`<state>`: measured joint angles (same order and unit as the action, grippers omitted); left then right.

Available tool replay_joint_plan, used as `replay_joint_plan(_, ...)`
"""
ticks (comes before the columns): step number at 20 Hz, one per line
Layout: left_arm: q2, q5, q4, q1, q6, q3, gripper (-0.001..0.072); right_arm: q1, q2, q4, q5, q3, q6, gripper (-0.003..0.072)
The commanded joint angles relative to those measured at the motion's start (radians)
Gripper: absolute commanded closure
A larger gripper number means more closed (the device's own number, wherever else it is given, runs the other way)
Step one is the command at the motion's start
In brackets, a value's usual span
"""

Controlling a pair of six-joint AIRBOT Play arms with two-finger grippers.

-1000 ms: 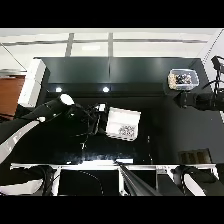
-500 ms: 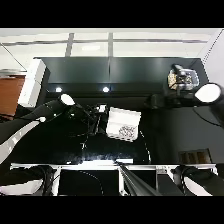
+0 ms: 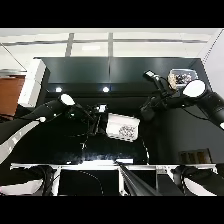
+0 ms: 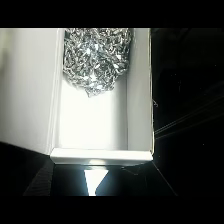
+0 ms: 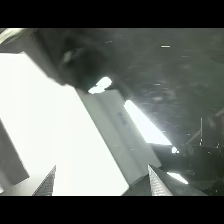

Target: Fold the box and place the chain.

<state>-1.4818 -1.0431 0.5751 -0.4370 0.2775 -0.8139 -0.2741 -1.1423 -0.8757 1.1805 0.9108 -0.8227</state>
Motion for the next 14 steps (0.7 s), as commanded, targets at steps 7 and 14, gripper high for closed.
replay_joint_plan(7, -0.001, 0.004, -0.002, 0.0, -0.002, -0.001, 0.0239, -0.223, -0.004, -0.164, 0.026, 0.008, 0.076, -0.0021)
replay_joint_plan(14, -0.001, 0.003, -0.003, 0.001, -0.002, -0.001, 0.0239, -0.251, -0.002, -0.243, 0.009, 0.0, 0.088, -0.0008)
